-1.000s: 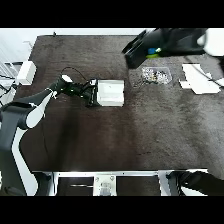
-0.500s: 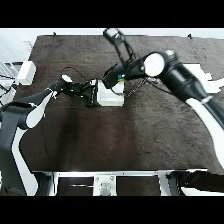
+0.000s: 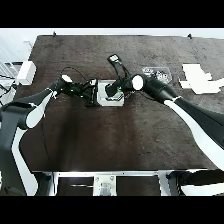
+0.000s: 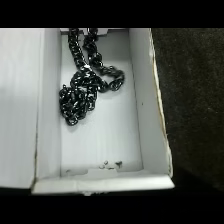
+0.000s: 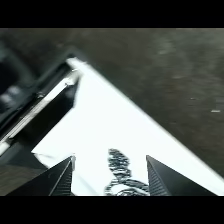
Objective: Fold the box and place the chain.
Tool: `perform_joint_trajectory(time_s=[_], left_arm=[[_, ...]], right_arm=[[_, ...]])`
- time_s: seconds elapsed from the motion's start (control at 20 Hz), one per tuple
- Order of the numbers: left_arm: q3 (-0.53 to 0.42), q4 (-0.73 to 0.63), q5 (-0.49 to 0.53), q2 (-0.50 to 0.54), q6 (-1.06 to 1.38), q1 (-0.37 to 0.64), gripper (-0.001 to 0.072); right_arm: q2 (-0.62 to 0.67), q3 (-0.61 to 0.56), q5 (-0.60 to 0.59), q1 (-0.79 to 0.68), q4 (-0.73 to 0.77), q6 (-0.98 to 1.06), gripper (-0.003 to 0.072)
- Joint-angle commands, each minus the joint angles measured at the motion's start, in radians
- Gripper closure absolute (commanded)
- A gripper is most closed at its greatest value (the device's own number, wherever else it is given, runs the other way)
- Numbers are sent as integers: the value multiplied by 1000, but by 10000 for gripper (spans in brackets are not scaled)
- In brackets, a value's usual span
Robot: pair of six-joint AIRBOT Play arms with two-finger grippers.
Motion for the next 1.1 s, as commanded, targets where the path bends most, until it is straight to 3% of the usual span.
perform_joint_trajectory(time_s=[0.0,0.25,0.4,0.7,1.0,1.05], left_arm=[[0,0,0,0,0,0,240],[0,0,0,0,0,0,240],[0,0,0,0,0,0,240],[0,0,0,0,0,0,240],[0,0,0,0,0,0,240],[0,0,0,0,0,0,240]], right_arm=[[84,-18,53,-62,-1,0,148],[180,-153,67,-306,-1,81,148],[130,-229,-60,-447,38,199,148],[-93,-137,-142,-453,139,190,148],[-234,-4,-165,-431,188,190,178],[-250,12,-169,-428,193,190,265]])
